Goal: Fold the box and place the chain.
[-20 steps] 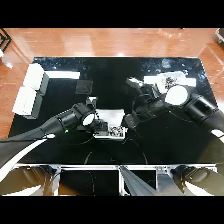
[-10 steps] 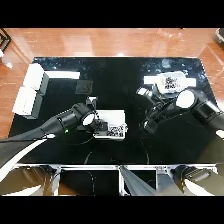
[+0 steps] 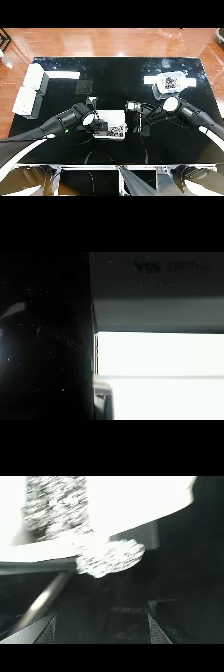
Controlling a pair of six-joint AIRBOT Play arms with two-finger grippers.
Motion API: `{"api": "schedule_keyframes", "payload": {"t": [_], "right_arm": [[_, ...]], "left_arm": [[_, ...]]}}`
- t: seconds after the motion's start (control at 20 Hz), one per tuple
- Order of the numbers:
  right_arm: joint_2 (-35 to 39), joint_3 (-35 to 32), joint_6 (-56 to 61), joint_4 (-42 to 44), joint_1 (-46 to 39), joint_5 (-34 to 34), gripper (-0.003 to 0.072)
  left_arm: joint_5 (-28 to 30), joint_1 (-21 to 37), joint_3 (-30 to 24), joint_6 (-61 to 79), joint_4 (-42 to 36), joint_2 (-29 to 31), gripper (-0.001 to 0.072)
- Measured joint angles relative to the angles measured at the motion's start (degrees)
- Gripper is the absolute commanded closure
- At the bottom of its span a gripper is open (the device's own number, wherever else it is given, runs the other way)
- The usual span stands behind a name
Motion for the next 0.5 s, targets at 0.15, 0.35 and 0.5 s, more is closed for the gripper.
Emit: {"api": "schedule_keyframes", "payload": {"t": [0.15,0.35,0.5], "right_arm": [[-2.03,-0.11,-4.52,2.21,0.20,-2.71,-0.0010],[-3.76,-0.11,-9.90,5.49,1.25,-4.44,-0.0010],[-4.48,-0.11,-12.66,7.54,2.23,-5.03,-0.0010]], "left_arm": [[0.02,0.00,0.00,0.00,0.02,0.00,0.0690],[0.02,0.00,0.00,0.00,0.02,0.00,0.0690],[0.04,0.00,0.00,0.00,0.02,0.00,0.0690]]}}
